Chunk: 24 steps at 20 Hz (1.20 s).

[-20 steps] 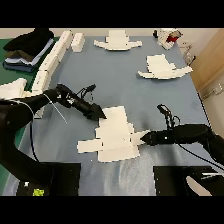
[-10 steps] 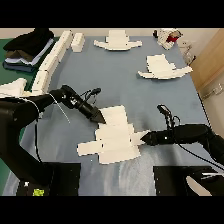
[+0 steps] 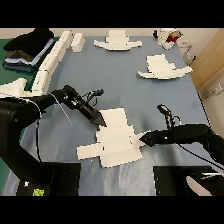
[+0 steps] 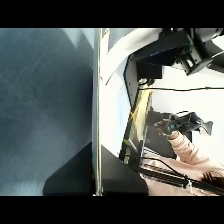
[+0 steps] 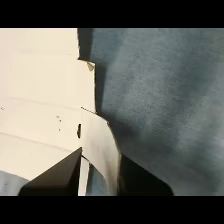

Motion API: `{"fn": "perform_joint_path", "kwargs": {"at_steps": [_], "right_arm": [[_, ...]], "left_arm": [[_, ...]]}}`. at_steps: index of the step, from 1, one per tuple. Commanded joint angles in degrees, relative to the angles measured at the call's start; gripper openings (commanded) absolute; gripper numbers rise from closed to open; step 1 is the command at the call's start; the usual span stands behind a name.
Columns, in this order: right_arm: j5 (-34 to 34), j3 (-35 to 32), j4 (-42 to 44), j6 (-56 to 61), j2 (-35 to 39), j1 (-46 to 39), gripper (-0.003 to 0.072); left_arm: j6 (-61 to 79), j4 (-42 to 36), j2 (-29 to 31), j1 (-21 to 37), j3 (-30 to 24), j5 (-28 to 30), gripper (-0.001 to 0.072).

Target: Fold the box.

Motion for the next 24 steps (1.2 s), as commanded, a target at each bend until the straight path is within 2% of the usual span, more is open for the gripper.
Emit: {"fn": "perform_joint_path", "kwargs": {"at_steps": [1, 4, 6, 7, 8, 9, 14, 18, 21, 24], "right_arm": [[0.9, 1.4, -7.3, 0.1, 0.0, 0.0, 0.0309], [2.1, 4.5, -21.2, 4.6, 0.0, -0.1, 0.0309], [2.9, 7.1, -31.0, 11.9, 0.0, -0.1, 0.0314], [3.4, 8.8, -34.9, 16.5, 0.0, -0.1, 0.0398], [3.8, 10.6, -38.1, 20.9, 0.0, -0.1, 0.0528], [3.8, 12.3, -40.3, 24.1, 0.0, -0.1, 0.0551], [4.8, 17.4, -44.7, 33.6, 0.0, -0.1, 0.0551], [5.4, 17.4, -45.5, 38.6, -0.7, -0.1, 0.0550], [5.8, 17.4, -45.5, 40.2, -1.5, -0.1, 0.0550], [7.2, 17.4, -45.5, 41.5, -1.8, -0.1, 0.0551]], "left_arm": [[1.9, -2.8, 0.0, -0.2, 1.0, -1.2, 0.0013], [4.3, -3.6, 1.1, -1.0, 4.3, -1.7, 0.0009], [7.6, -3.2, 4.2, -2.6, 4.9, 1.4, 0.0007], [8.4, -1.8, 6.1, -3.8, 4.9, 4.2, 0.0007], [8.4, 0.8, 8.4, -5.3, 4.7, 8.3, 0.0007], [8.6, 3.2, 10.7, -6.8, 4.3, 12.1, 0.0007], [14.6, 8.5, 24.4, -13.8, -2.3, 29.1, 0.0007], [25.7, 9.3, 36.1, -20.1, -13.8, 47.5, 0.0009], [31.4, 9.3, 39.7, -24.4, -20.4, 53.7, 0.0009], [32.2, 9.3, 39.8, -28.9, -24.0, 59.5, 0.0009]]}}
